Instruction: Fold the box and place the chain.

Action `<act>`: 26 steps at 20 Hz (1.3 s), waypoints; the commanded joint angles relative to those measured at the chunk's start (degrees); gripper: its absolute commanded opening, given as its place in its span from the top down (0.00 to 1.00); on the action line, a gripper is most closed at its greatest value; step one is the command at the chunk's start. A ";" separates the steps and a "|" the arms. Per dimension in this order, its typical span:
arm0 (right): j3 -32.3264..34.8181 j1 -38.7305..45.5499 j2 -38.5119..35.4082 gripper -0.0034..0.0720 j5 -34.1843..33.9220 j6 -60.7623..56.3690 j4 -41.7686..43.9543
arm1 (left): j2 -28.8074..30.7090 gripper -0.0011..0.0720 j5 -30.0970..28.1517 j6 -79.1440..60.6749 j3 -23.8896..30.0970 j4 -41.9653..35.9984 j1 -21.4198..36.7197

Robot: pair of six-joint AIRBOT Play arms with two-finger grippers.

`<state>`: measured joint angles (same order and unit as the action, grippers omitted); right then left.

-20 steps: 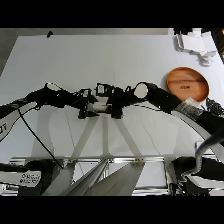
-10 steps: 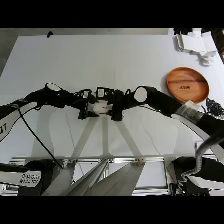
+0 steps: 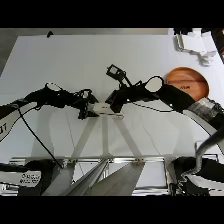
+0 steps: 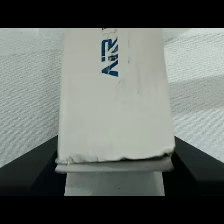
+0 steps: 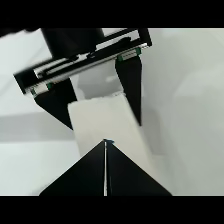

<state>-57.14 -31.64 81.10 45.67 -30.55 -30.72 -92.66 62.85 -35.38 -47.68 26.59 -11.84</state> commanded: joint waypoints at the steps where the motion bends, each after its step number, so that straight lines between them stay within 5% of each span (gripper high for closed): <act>1: 0.11 0.61 4.42 0.94 5.16 -4.00 6.64 | 0.00 0.73 -0.07 0.02 -0.07 -0.02 0.02; 5: 1.14 0.52 11.76 0.94 7.93 -4.24 6.58 | 0.00 0.73 -0.07 0.02 -0.07 -0.02 0.02; 9: 1.07 1.36 11.52 0.94 7.87 -4.22 6.75 | 0.00 0.73 -0.07 0.02 -0.07 0.00 0.02; 16: 1.07 14.12 -2.84 0.94 11.21 -8.31 4.61 | 0.00 0.73 -0.07 0.02 -0.07 -0.02 0.02; 21: 1.07 25.22 -12.70 0.94 16.35 -20.26 -18.56 | 0.00 0.73 -0.07 0.02 -0.07 0.00 0.02; 26: 1.07 30.95 -13.53 0.94 21.55 -31.54 -43.30 | 0.00 0.73 0.46 0.04 -0.07 -0.17 0.00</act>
<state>-56.05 -4.01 68.69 64.51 -55.05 -59.31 -92.66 62.78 -35.35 -47.68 26.55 -11.84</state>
